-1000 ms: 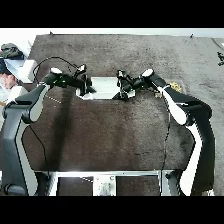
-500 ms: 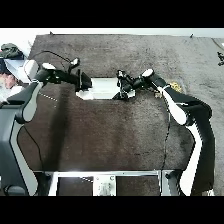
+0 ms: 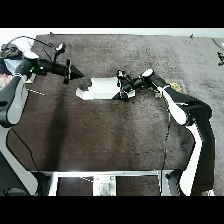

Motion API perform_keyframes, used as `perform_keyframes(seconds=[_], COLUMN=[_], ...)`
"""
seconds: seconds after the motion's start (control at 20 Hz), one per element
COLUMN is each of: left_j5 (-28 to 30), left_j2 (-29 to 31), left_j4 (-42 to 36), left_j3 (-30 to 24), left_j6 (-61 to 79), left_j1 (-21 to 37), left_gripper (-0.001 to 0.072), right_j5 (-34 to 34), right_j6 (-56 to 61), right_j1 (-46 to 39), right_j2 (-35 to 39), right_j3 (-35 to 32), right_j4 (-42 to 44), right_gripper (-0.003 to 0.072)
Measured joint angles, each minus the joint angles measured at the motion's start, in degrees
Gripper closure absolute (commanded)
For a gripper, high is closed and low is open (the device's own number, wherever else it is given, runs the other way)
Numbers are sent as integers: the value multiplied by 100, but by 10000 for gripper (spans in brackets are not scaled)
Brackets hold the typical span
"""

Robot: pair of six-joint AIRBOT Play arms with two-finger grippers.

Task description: Fold the box and place the chain.

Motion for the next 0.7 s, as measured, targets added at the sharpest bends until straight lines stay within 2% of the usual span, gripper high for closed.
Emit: perform_keyframes(seconds=[0.15,0.4,0.55,0.7], left_j5=[328,1375,1862,2223], left_j2=[501,1370,1576,1628], left_j4=[7,-181,-437,-573], left_j3=[-468,-1989,-2719,-3141], left_j6=[-57,420,562,509], left_j1=[-79,-520,-817,-1025], left_gripper=[705,704,702,700], right_j5=[0,0,0,0], right_j6=[0,2,0,2], right_j1=[0,0,0,0], right_j2=[-2,0,-2,0], right_j3=[0,0,0,0], right_j4=[0,-2,-2,-2], right_gripper=[350,350,350,350])
